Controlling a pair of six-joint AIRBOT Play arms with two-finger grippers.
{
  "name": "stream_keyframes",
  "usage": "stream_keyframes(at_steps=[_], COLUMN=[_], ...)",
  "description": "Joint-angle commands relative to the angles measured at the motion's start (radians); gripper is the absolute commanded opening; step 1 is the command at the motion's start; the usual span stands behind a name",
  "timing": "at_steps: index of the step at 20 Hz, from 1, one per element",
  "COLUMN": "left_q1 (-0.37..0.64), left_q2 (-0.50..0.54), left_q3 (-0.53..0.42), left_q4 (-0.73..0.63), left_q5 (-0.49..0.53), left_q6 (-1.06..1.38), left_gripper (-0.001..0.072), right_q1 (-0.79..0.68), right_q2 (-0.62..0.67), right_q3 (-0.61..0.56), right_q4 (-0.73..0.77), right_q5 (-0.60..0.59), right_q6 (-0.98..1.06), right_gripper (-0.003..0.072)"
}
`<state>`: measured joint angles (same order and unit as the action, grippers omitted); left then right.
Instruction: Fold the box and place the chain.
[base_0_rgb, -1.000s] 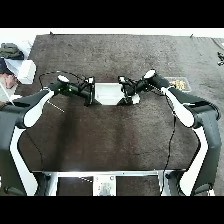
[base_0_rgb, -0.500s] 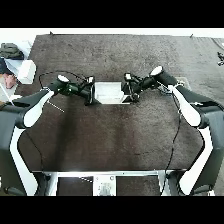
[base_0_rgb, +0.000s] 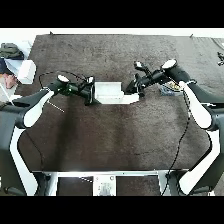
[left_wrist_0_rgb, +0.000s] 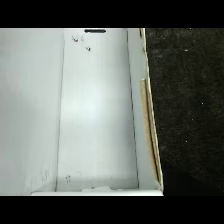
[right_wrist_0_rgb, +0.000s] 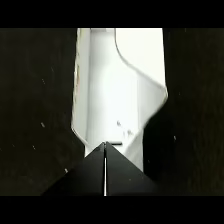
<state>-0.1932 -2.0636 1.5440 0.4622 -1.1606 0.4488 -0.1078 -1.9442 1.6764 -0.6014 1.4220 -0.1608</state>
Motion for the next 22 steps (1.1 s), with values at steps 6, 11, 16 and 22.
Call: stream_keyframes(at_steps=[6, 11, 16, 22], left_q1=[0.000, 0.000, 0.000, 0.000], left_q2=[0.000, 0.000, 0.000, 0.000], left_q3=[0.000, 0.000, 0.000, 0.000], left_q4=[0.001, 0.001, 0.001, 0.001], left_q5=[-0.001, -0.001, -0.001, -0.001], left_q6=[0.001, 0.001, 0.001, 0.001], left_gripper=[0.0412, 0.0411, 0.0411, 0.0411], right_q1=[0.069, 0.099, 0.098, 0.098], right_q2=[-0.014, -0.016, -0.016, -0.052], right_q3=[-0.007, -0.007, -0.007, -0.007], right_q4=[0.239, 0.169, 0.083, 0.080], right_q5=[-0.077, -0.279, -0.430, -0.457], right_q6=[0.113, 0.154, 0.189, 0.189], right_gripper=[-0.0009, -0.0011, -0.0011, -0.0011])
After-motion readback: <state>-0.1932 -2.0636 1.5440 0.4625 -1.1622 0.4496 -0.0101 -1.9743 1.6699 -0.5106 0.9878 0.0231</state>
